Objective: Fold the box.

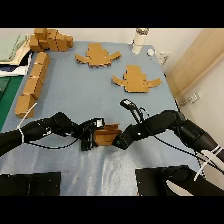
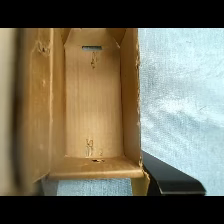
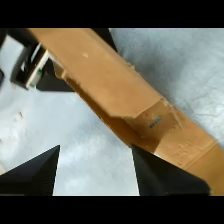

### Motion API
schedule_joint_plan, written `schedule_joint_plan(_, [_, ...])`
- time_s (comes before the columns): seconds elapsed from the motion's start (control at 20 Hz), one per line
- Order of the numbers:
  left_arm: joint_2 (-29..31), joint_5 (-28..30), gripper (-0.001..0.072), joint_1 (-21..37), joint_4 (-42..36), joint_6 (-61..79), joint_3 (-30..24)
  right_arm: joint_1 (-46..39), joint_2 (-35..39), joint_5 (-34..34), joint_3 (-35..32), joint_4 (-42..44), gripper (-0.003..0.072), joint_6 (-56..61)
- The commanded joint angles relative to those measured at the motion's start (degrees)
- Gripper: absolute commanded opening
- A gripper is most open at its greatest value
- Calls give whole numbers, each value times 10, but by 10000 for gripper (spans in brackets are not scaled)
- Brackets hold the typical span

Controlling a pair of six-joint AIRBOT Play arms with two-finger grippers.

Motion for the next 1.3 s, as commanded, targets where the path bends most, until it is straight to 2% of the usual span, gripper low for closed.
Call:
schedule_joint_plan(0.0, [0, 0, 521, 0, 0, 0, 0, 2, 1, 40, 0, 23, 501, 129])
schedule_joint_plan(0.05, [0, 0, 520, 0, 0, 0, 0, 2, -2, 35, 0, 23, 329, 149])
schedule_joint_plan(0.1, [0, 0, 521, 0, 0, 0, 0, 2, -7, 38, 1, 31, 277, 158])
schedule_joint_plan(0.15, [0, 0, 520, 0, 0, 0, 0, 2, -13, 52, 1, 50, 275, 160])
schedule_joint_plan(0.2, [0, 0, 521, 0, 0, 0, 0, 2, -17, 73, 1, 69, 175, 160])
schedule_joint_plan(0.25, [0, 0, 521, 0, 0, 0, 0, 2, -21, 103, 2, 75, 26, 160])
schedule_joint_plan(0.3, [0, 0, 520, 0, 0, 0, 0, 2, -28, 126, 5, 74, 5, 160])
schedule_joint_plan(0.45, [0, 0, 520, 0, 0, 0, 0, 1, -81, 174, 24, 71, 4, 157])
schedule_joint_plan(0.75, [0, 0, 520, 0, 0, 0, 0, 1, -203, 190, 82, 71, 4, 89])
schedule_joint_plan(0.95, [0, 0, 521, 0, 0, 0, 0, 2, -232, 184, 83, 64, 4, 77])
schedule_joint_plan(1.25, [0, 0, 521, 0, 0, 0, 0, 2, -233, 185, 81, 49, 4, 77])
